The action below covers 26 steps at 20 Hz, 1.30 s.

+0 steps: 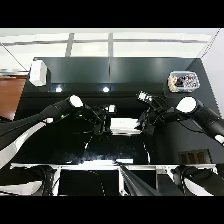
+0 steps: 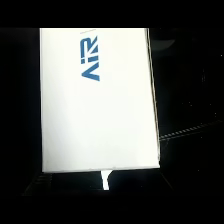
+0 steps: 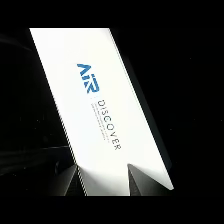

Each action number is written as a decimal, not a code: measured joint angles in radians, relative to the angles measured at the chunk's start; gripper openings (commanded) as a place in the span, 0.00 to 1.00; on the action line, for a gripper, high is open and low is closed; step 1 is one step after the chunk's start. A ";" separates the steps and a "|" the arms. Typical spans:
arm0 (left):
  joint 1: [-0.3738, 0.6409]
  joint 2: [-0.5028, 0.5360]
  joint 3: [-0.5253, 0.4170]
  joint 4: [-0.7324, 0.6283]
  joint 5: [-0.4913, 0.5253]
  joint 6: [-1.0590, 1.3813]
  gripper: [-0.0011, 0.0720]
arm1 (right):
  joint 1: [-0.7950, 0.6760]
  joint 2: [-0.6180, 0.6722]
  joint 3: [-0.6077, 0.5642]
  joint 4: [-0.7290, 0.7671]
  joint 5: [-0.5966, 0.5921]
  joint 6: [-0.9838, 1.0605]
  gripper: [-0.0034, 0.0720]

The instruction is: Fold the box and place the chain.

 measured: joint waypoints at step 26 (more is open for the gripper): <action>0.000 0.000 0.000 -0.002 0.000 0.001 0.75 | -0.023 0.088 -0.189 0.476 -0.161 0.594 0.06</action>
